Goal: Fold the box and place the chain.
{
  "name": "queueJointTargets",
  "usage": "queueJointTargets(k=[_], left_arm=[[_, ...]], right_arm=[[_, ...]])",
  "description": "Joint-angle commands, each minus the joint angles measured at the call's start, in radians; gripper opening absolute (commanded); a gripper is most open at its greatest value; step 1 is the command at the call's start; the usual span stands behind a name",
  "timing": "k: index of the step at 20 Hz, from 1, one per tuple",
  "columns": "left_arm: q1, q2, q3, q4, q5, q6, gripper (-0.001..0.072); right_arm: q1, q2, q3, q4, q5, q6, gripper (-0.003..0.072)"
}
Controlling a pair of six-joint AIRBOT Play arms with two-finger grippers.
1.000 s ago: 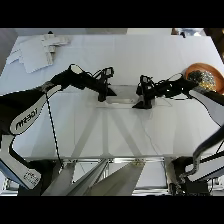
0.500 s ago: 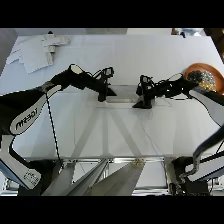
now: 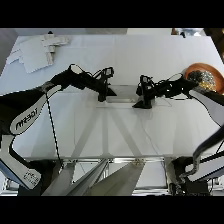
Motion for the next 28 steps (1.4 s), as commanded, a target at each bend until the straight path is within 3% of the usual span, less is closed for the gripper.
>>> queueJointTargets(k=[1,9,20,24,28], left_arm=[[-0.001,-0.001,0.0,0.0,0.0,0.0,0.001],[-0.001,-0.001,0.0,0.0,0.0,0.0,0.001],[-0.001,-0.001,0.0,0.0,0.0,0.0,0.001],[-0.001,-0.001,0.0,0.0,0.0,0.0,0.001],[-0.001,-0.001,0.0,0.0,0.0,0.0,0.001]], right_arm=[[0.001,-0.001,0.001,0.0,0.001,0.0,0.0592],[0.01,-0.008,0.001,0.008,-0.016,0.118,0.0592],[0.011,-0.008,0.001,0.013,-0.019,0.121,0.0588],[0.013,-0.009,0.001,0.084,-0.019,0.112,0.0591],[0.013,-0.009,0.001,0.031,-0.01,0.112,0.0569]])
